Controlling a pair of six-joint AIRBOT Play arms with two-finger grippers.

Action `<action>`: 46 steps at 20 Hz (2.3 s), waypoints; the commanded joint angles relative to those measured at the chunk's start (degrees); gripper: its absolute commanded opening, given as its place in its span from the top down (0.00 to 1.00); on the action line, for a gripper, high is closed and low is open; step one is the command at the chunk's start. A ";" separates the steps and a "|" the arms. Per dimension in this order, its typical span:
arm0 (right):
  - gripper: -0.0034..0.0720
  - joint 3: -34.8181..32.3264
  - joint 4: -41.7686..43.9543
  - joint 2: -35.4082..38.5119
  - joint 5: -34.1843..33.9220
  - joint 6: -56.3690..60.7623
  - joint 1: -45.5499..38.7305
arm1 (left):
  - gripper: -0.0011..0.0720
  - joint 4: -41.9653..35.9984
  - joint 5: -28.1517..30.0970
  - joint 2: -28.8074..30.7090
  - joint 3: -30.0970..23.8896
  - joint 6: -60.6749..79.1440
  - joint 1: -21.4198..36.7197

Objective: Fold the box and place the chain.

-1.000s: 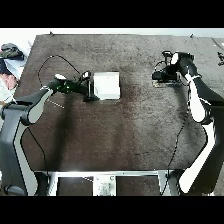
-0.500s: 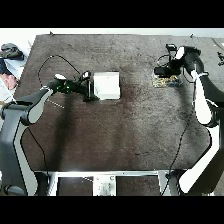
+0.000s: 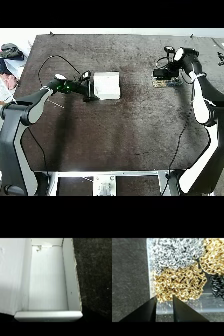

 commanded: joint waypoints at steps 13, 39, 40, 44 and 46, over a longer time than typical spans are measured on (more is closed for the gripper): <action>0.93 0.02 2.34 -2.45 -1.38 -0.11 -0.09 | 0.51 0.02 0.02 0.02 -0.02 0.00 -0.04; 0.94 0.02 3.61 39.30 -13.16 -13.05 24.59 | 0.50 0.02 0.02 0.02 -0.02 0.00 -0.04; 0.94 -0.04 3.65 38.84 -14.19 -13.42 26.58 | 0.51 0.02 0.02 0.02 0.00 0.00 -0.04; 0.94 -4.90 7.30 36.13 -17.88 -13.44 31.21 | 0.51 0.02 0.02 0.02 -0.02 0.00 -0.04; 0.94 -8.74 10.71 34.03 -21.09 -13.44 31.85 | 0.51 0.02 0.02 0.02 0.00 0.00 -0.04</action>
